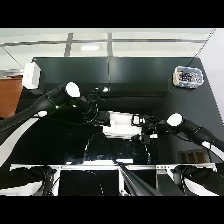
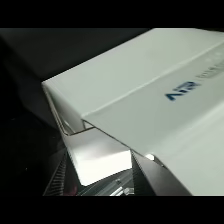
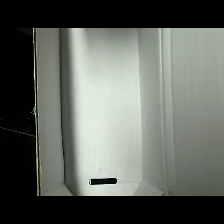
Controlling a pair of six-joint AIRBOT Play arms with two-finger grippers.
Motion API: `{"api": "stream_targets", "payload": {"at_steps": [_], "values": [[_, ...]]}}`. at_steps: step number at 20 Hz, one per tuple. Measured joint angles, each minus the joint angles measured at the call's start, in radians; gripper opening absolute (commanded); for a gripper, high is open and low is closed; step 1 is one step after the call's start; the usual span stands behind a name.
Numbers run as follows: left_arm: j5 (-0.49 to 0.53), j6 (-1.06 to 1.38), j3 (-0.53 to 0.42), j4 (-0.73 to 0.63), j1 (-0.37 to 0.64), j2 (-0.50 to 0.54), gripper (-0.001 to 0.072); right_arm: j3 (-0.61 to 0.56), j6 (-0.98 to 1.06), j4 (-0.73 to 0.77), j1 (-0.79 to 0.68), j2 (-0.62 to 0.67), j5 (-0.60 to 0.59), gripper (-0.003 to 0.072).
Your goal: Fold the box and place the chain.
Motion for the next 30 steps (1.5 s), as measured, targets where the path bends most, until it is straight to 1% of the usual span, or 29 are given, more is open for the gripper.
{"api": "stream_targets", "payload": {"at_steps": [4, 13, 19, 27, 30], "values": [[0.039, -0.058, 0.000, 0.053, -0.027, 0.000, 0.0465, 0.000, 0.000, 0.000, 0.000, 0.000, 0.000, 0.0135], [0.058, -0.124, 0.014, 0.123, -0.050, 0.000, 0.0465, 0.000, 0.000, 0.000, 0.000, 0.000, 0.000, 0.0135], [0.058, -0.140, 0.027, 0.135, -0.065, 0.000, 0.0465, 0.000, 0.000, 0.000, 0.000, 0.000, 0.000, 0.0135], [0.043, -0.148, 0.030, 0.101, -0.090, 0.000, 0.0464, 0.000, 0.000, 0.000, 0.000, 0.000, 0.000, 0.0135], [0.043, -0.170, 0.043, 0.124, -0.110, 0.000, 0.0463, 0.000, 0.000, 0.000, 0.000, 0.000, 0.000, 0.0135]]}}
